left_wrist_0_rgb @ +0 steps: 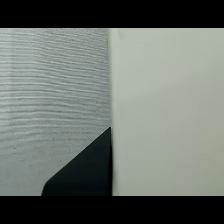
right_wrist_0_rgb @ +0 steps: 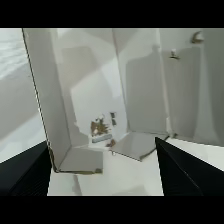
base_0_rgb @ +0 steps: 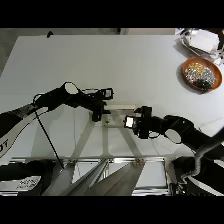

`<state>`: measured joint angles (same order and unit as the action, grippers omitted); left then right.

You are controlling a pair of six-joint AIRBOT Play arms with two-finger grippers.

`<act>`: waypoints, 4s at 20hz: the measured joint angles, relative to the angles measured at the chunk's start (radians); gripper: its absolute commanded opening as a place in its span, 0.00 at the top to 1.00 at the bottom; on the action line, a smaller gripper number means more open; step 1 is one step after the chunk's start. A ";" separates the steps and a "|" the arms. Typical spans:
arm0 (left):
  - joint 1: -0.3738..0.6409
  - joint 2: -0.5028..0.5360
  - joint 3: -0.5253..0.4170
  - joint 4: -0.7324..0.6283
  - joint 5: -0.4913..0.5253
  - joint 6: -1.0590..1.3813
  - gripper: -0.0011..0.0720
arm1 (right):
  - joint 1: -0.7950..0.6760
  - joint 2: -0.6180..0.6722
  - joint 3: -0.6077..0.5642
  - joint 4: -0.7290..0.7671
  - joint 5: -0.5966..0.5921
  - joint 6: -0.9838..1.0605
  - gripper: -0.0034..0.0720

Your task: Fold the box and place the chain.

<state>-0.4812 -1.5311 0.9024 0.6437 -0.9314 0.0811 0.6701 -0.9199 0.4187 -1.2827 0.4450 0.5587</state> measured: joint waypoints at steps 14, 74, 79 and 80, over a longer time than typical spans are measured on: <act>0.000 0.000 0.000 0.000 0.000 0.000 0.97 | -0.221 -0.053 0.017 0.486 0.076 -0.477 0.04; 0.000 0.000 0.000 0.000 0.000 0.000 0.97 | -0.352 -0.419 0.152 0.737 0.352 -0.908 0.08; 0.000 0.000 0.000 0.000 -0.001 0.000 0.97 | -0.348 -0.455 0.165 0.737 0.380 -0.908 0.17; 0.000 0.000 0.000 0.000 -0.001 0.001 0.97 | -0.347 -0.458 0.165 0.737 0.380 -0.908 0.25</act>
<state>-0.4812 -1.5311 0.9024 0.6437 -0.9321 0.0818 0.3229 -1.3777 0.5838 -0.5461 0.8246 -0.3496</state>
